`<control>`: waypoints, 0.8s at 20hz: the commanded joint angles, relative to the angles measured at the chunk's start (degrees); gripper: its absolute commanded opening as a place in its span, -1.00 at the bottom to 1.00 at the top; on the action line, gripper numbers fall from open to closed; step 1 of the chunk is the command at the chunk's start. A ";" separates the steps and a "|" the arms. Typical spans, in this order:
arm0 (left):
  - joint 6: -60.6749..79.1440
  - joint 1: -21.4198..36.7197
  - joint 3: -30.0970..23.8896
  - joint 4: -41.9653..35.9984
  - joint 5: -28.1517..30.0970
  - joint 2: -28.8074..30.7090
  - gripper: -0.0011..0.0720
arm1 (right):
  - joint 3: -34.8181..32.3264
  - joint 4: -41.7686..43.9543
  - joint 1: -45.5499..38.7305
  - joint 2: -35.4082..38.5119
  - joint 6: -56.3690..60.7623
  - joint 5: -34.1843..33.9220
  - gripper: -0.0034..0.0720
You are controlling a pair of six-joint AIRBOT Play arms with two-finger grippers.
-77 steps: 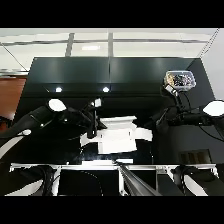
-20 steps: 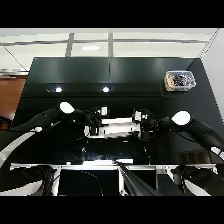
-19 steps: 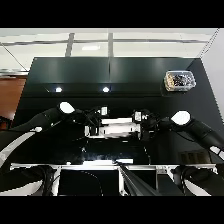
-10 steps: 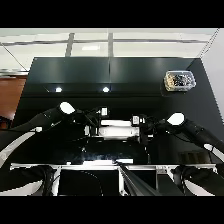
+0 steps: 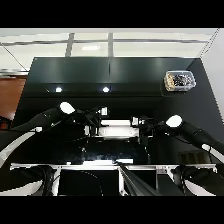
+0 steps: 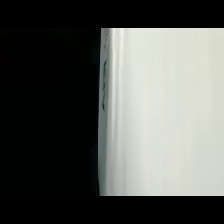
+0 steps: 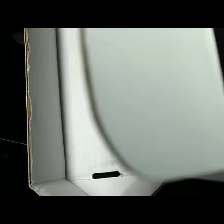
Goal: Fold the box and place the chain.
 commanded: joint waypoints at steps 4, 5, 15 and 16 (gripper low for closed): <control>0.00 0.02 -0.02 -0.02 0.09 -0.02 -0.90 | -0.11 0.00 0.07 -0.09 0.33 -0.52 0.77; 0.00 0.02 -0.02 -0.02 0.09 -0.02 -0.90 | -0.11 -0.02 0.07 -0.09 0.33 -0.52 0.77; 0.00 0.02 -0.02 -0.17 -0.07 -0.04 -0.90 | -0.09 -4.50 4.17 -0.59 5.18 -5.31 0.77; 0.00 0.02 -0.02 -0.17 -0.07 -0.04 -0.90 | -0.07 -4.50 4.15 -0.59 5.18 -5.33 0.77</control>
